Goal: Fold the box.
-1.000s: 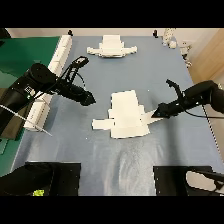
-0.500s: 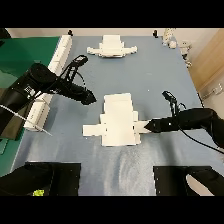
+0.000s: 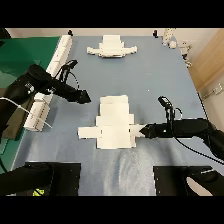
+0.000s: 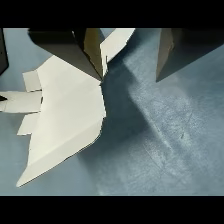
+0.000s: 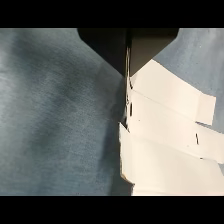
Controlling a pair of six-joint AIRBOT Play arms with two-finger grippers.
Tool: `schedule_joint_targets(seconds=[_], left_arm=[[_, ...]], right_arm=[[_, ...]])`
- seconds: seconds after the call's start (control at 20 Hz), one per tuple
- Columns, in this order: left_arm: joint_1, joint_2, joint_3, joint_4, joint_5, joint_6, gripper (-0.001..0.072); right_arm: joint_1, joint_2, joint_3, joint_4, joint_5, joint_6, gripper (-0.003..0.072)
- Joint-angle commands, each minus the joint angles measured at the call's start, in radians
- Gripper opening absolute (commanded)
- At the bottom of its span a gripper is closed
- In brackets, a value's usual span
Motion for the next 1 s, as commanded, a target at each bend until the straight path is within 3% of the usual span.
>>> schedule_joint_targets(seconds=[0.0, 0.3, 0.65, 0.7, 0.75, 0.95], left_arm=[[0.019, -0.1, 0.0, -0.067, -0.04, 0.061, 0.0506], [0.017, -0.281, 0.003, -0.338, -0.104, 0.298, 0.0505], [-0.058, -0.407, 0.117, -0.349, -0.199, 0.375, 0.0503], [-0.068, -0.423, 0.145, -0.348, -0.219, 0.375, 0.0453], [-0.076, -0.44, 0.17, -0.339, -0.25, 0.381, 0.032], [-0.082, -0.474, 0.198, -0.332, -0.346, 0.395, 0.0293]], right_arm=[[0.018, 0.004, -0.004, -0.004, 0.018, 0.016, -0.0001], [0.018, 0.004, -0.004, -0.004, 0.018, 0.019, -0.0001], [0.018, 0.004, -0.004, -0.004, 0.018, 0.024, 0.0], [0.018, 0.004, -0.004, -0.004, 0.017, 0.024, -0.0001], [0.018, 0.004, -0.004, -0.004, 0.017, 0.024, 0.0], [0.018, 0.004, -0.004, -0.005, 0.01, 0.023, -0.0001]])
